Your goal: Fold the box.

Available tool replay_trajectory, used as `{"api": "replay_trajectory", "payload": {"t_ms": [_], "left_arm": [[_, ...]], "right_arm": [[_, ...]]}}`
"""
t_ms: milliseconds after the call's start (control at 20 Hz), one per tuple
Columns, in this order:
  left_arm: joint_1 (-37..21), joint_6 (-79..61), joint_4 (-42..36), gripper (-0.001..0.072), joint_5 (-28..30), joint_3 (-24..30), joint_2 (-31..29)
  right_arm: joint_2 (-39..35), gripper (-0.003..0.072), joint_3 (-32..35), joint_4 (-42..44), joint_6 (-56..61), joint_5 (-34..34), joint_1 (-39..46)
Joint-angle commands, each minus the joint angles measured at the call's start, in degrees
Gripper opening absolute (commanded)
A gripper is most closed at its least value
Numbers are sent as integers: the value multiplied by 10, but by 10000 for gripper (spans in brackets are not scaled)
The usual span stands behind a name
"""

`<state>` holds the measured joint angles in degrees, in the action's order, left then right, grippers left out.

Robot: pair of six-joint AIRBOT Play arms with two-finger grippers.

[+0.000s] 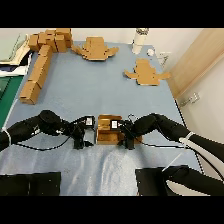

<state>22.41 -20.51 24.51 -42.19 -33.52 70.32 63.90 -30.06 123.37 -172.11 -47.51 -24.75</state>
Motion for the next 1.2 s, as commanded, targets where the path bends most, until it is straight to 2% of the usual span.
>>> {"api": "replay_trajectory", "payload": {"t_ms": [0,150,700,1150], "left_arm": [[16,-11,-6,695,8,1,8],[23,-11,-16,695,37,-1,9],[45,-26,-41,696,31,-20,48],[51,-25,-43,695,31,-26,52]], "right_arm": [[0,508,0,0,0,0,0],[0,507,0,0,0,0,0],[0,507,0,0,0,0,0],[0,507,0,0,0,0,0]]}}
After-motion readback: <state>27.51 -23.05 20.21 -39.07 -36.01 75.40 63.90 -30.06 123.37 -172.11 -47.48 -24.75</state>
